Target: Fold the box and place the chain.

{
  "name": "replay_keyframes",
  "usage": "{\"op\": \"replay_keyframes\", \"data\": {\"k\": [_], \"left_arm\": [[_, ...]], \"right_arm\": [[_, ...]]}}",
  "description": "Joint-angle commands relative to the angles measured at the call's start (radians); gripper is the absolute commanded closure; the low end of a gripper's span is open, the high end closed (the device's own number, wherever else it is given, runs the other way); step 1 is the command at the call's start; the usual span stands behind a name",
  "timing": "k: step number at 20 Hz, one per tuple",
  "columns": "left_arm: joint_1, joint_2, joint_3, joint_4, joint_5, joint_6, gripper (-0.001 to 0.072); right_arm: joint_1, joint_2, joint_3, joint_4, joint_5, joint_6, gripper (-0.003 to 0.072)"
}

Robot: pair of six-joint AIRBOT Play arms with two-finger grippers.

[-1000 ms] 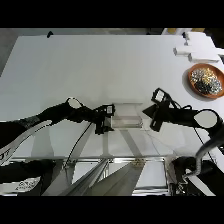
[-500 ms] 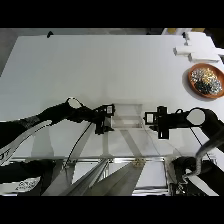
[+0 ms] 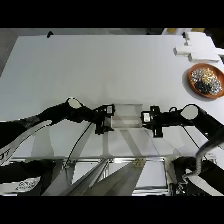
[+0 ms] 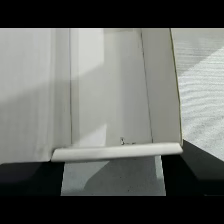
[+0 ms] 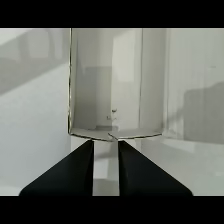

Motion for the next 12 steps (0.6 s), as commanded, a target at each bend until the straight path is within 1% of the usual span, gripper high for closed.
{"op": "replay_keyframes", "data": {"k": [1,5,7,8,10,12], "left_arm": [[0.001,0.001,0.000,0.000,0.000,0.000,0.0675],[0.001,0.001,0.000,0.000,0.000,0.000,0.0675],[0.001,0.001,0.000,0.000,0.000,0.000,0.0675],[0.001,0.001,0.000,0.000,0.000,0.000,0.0675],[0.001,0.001,0.000,0.000,0.000,0.000,0.0675],[0.001,0.001,0.000,0.000,0.000,0.000,0.0675]], "right_arm": [[0.000,-0.034,-0.001,0.114,-0.008,-0.056,0.0572],[0.003,-0.090,-0.001,0.198,-0.010,-0.074,0.0572],[0.024,-0.097,-0.001,0.230,-0.013,-0.105,0.0560],[0.034,-0.097,-0.001,0.233,-0.016,-0.113,0.0540],[0.031,-0.097,-0.001,0.231,-0.030,-0.103,0.0385],[0.008,-0.095,-0.001,0.227,-0.028,-0.060,0.0377]]}}
